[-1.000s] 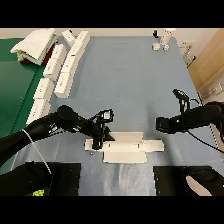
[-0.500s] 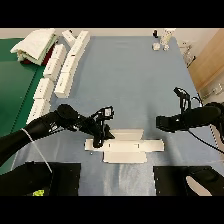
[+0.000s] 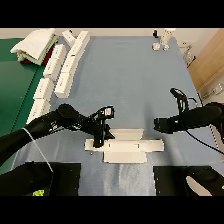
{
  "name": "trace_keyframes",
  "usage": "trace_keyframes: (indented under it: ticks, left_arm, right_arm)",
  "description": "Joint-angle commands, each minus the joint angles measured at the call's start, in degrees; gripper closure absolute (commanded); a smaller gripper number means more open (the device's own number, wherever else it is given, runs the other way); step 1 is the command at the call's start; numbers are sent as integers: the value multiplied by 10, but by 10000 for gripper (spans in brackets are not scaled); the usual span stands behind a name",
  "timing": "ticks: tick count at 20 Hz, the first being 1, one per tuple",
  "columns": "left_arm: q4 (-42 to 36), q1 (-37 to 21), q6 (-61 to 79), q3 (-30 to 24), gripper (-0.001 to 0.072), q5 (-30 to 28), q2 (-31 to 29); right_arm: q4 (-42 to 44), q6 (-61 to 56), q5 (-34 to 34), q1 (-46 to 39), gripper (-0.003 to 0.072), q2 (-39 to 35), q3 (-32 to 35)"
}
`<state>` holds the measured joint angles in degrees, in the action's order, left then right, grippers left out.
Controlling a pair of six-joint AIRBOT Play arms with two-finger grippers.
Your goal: Fold the box.
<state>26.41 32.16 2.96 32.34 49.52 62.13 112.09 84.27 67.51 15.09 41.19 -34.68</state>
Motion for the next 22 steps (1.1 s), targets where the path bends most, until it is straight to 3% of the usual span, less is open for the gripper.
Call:
trace_keyframes:
  ticks: [1,7,10,13,14,16,17,22]
  left_arm:
    - [2,0,0,0,697,-3,2]
    - [1,0,0,0,697,-3,2]
    - [2,0,0,0,697,-2,2]
    - [2,0,0,0,697,-3,2]
    - [2,0,0,0,697,-3,2]
    - [2,0,0,0,697,-3,2]
    - [2,0,0,0,697,-3,2]
    - [2,0,0,0,697,-2,2]
  right_arm:
    - [13,20,47,44,686,-29,1]
    - [-50,-135,54,242,686,-129,54]
    - [-86,-160,17,404,686,-122,80]
    - [-206,-159,-19,577,684,-82,80]
    - [-255,-156,-24,628,647,-63,80]
    - [-333,-156,-37,695,118,-25,80]
    - [-356,-157,-49,714,24,-7,80]
    - [-463,-188,-105,724,21,83,80]
